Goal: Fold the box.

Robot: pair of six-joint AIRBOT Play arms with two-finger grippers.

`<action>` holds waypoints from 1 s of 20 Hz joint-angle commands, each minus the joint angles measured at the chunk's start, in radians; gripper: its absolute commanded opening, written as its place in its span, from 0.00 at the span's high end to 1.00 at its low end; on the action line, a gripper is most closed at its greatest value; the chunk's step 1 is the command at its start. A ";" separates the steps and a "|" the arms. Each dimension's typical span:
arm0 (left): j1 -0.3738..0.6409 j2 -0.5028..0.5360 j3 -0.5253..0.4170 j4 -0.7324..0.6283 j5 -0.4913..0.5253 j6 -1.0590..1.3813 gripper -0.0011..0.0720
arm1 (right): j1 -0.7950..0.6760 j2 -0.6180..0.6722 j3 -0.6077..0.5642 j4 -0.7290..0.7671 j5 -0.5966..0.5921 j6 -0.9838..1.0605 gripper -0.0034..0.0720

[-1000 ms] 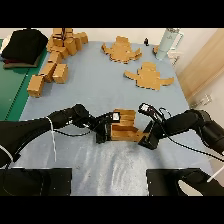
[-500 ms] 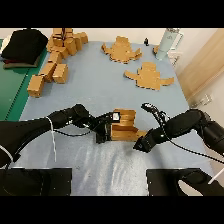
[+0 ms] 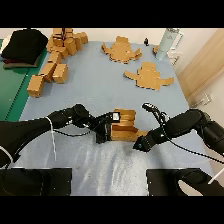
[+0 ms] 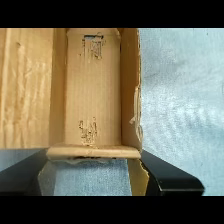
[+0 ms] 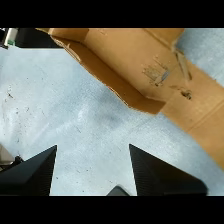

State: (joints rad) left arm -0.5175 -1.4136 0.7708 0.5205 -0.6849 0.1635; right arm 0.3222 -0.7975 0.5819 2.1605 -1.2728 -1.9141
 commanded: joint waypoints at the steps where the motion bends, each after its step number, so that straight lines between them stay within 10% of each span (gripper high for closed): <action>1: 0.000 0.007 0.002 0.000 -0.006 0.000 0.17 | 0.000 0.001 0.000 -0.003 0.001 0.004 0.01; 6: 0.000 0.006 0.001 0.000 -0.003 0.008 0.02 | 0.000 0.001 0.000 -0.002 0.009 0.004 0.01; 20: -0.014 0.005 0.029 0.000 -0.003 0.087 0.02 | 0.000 0.001 0.000 -0.002 0.027 0.004 0.01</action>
State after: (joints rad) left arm -0.5220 -1.4078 0.7864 0.5209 -0.6880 0.2405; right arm 0.3222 -0.7975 0.5819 2.1582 -1.2499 -1.9106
